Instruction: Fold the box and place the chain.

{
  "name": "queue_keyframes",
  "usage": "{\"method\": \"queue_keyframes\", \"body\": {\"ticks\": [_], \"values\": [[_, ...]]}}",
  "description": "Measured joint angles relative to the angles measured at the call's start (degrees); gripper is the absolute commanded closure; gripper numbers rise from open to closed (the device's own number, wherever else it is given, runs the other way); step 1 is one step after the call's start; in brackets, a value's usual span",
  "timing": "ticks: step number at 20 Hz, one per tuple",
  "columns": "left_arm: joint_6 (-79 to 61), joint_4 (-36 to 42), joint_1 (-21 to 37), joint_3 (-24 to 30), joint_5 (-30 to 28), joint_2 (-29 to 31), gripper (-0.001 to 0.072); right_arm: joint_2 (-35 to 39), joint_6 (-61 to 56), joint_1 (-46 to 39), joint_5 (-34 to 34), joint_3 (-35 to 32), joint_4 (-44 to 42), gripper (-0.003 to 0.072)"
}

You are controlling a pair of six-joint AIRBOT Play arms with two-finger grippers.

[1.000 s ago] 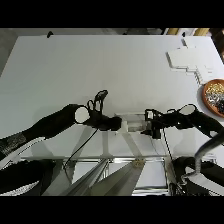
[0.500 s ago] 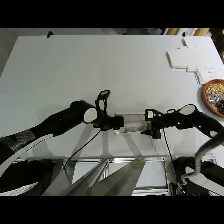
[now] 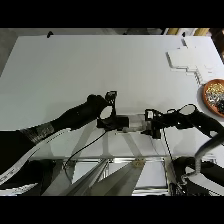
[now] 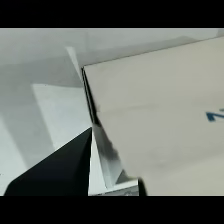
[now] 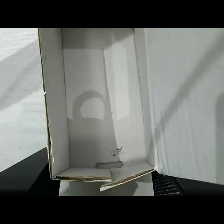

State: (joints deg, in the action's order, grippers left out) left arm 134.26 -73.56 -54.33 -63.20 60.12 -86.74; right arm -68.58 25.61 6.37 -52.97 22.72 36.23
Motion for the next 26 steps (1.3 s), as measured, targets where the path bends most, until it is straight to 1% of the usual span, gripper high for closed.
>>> {"method": "queue_keyframes", "body": {"ticks": [4,5,6,8,10,13,15,21,22,23,24,25,26], "values": [[5.4,-3.4,-1.1,-1.0,1.3,-2.0,0.0439,0.0,0.0,0.0,0.0,0.0,0.0,0.0286],[6.5,-4.5,-1.2,-1.1,1.5,-2.3,0.0454,0.0,0.0,0.0,0.0,0.0,0.0,0.0286],[7.2,-5.2,-1.4,-1.2,1.5,-2.6,0.0508,0.0,0.0,0.0,0.0,0.0,0.0,0.0286],[8.3,-6.0,-1.5,-1.6,1.7,-3.0,0.0510,0.0,0.0,0.0,0.0,0.0,0.0,0.0286],[8.7,-6.4,-1.6,-3.3,3.2,-4.3,0.0508,0.0,0.0,0.0,0.0,0.0,0.0,0.0286],[7.3,-6.8,-2.0,-7.3,7.2,-7.1,0.0507,0.0,0.0,0.0,0.0,0.0,0.0,0.0286],[6.9,-6.8,-2.1,-8.8,9.0,-8.3,0.0507,0.0,0.0,0.0,0.0,0.0,0.0,0.0286],[8.9,-6.9,-2.4,-10.3,9.2,-9.5,0.0509,0.0,0.0,0.0,0.0,0.0,0.0,0.0286],[9.2,-6.9,-2.4,-10.3,9.2,-9.6,0.0519,0.0,0.0,0.0,0.0,0.0,0.0,0.0286],[9.4,-6.9,-2.5,-10.4,9.2,-9.6,0.0607,0.0,0.0,0.0,0.0,0.0,0.0,0.0286],[9.6,-7.1,-2.5,-10.4,9.4,-9.7,0.0646,0.0,0.0,0.0,0.0,0.0,0.0,0.0286],[9.8,-7.2,-2.6,-10.4,9.6,-9.7,0.0652,0.0,0.0,0.0,0.0,0.0,0.0,0.0286],[10.0,-7.3,-2.6,-10.4,9.6,-9.7,0.0707,0.0,0.0,0.0,0.0,0.0,0.0,0.0286]]}}
